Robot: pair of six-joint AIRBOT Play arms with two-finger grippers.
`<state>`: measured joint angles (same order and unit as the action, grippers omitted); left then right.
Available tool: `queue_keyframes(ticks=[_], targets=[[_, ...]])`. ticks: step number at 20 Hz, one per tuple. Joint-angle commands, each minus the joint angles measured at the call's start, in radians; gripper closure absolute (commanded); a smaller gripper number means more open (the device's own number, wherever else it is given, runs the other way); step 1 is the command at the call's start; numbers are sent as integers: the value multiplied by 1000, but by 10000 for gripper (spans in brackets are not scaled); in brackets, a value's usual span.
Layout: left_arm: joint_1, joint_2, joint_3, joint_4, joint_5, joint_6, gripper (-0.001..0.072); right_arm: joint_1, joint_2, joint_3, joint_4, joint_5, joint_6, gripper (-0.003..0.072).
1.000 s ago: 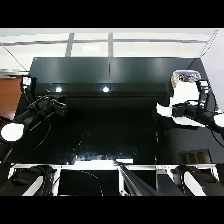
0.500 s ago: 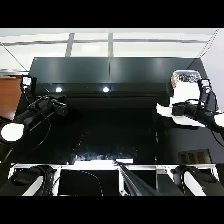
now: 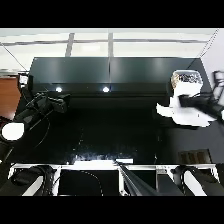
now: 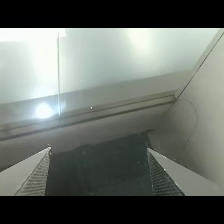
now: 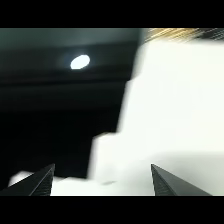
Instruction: Fold the box and place the chain.
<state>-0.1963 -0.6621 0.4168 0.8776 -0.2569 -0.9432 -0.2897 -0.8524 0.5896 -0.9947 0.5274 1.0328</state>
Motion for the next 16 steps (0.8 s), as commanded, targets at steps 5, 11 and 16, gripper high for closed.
queue_keyframes(ticks=[5, 11, 16], targets=[[1, -2, 0, 0, 11, -4, 1, -662, -301, 443, -363, 256, 429, -33], [0, -2, 0, -2, 12, -7, 1, -855, -727, 714, 61, 817, -60, -33], [0, -2, 0, -1, 8, -6, 1, -794, -941, 825, 123, 956, -127, -33]])
